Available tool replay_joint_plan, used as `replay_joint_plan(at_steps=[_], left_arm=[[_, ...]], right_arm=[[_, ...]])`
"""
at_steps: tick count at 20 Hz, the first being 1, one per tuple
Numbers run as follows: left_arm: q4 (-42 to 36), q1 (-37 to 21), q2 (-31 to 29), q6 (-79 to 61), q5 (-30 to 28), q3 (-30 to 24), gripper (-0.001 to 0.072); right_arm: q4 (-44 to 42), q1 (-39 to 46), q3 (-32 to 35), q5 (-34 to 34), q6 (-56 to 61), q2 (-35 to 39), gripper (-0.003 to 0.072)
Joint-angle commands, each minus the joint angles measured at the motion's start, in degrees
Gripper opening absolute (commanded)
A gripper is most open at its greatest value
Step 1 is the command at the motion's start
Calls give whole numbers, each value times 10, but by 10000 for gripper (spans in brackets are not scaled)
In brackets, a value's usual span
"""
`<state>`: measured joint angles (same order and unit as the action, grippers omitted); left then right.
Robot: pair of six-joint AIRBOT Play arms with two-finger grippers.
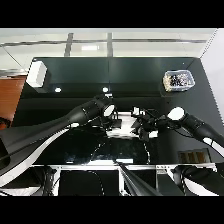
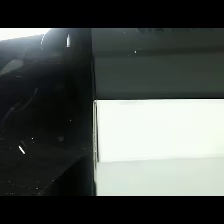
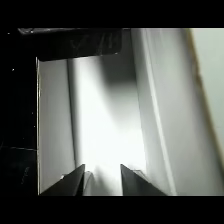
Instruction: Fold the box and place the chain.
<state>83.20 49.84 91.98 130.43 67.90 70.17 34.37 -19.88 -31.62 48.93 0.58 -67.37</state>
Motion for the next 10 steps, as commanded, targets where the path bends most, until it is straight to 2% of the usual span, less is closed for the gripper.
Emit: replay_joint_plan(at_steps=[1,2,3,4,5,6,8,10], left_arm=[[1,0,0,0,0,0,29],[1,0,0,0,0,0,29],[1,0,0,0,0,0,29],[1,0,0,0,0,0,29],[1,0,0,0,1,0,29],[1,0,0,0,1,0,29],[1,0,0,0,1,0,29],[1,0,0,0,1,0,30]], right_arm=[[2,-1,0,-4,28,-1,536],[3,-1,0,-3,36,-1,550],[11,-1,0,-1,43,-1,435],[24,-1,0,5,55,0,133],[39,0,0,13,72,4,13],[52,5,-3,23,124,12,13],[100,29,-30,56,310,39,13],[187,72,-78,148,480,73,14]])
